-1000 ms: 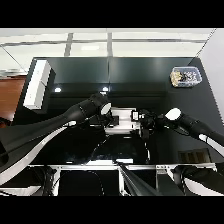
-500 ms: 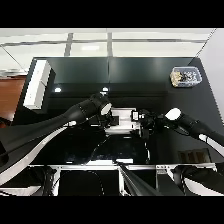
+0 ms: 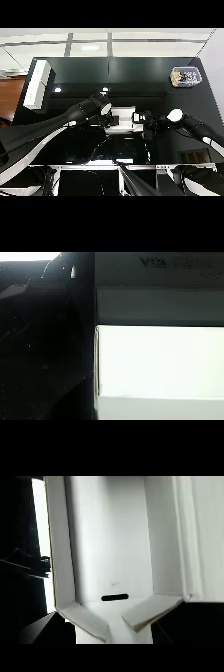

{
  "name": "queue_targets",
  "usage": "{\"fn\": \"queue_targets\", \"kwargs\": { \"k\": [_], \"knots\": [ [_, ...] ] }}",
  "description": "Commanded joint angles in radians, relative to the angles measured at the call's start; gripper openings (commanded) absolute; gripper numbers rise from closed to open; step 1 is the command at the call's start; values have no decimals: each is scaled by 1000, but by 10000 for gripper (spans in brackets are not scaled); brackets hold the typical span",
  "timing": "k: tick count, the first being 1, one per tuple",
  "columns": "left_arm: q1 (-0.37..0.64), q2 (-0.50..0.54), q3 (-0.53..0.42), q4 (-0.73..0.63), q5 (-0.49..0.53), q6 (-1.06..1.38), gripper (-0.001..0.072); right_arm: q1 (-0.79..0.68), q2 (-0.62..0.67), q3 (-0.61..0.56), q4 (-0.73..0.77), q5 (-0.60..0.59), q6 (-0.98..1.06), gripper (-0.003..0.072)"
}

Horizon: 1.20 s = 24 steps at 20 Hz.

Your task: Fold the box and place the chain.

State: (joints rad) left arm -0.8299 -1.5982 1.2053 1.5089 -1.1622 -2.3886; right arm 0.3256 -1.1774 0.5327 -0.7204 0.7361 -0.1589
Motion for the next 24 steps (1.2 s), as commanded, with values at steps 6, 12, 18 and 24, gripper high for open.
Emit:
{"fn": "queue_targets", "kwargs": {
  "k": [6, 12, 18, 24],
  "knots": [
    [1, 0, 1, -1, 0, 5, 30, -2, 55, 1, -71, 26, 35, 688],
    [0, 0, 1, -3, 1, 6, 30, -1, 55, 1, -31, 20, 45, 77],
    [0, 0, 1, -3, 2, 5, 30, 14, 48, 1, 144, -13, 56, 81],
    [0, 0, 1, -3, 2, 5, 30, 38, 8, 1, 198, -14, 54, 81]
  ]
}}
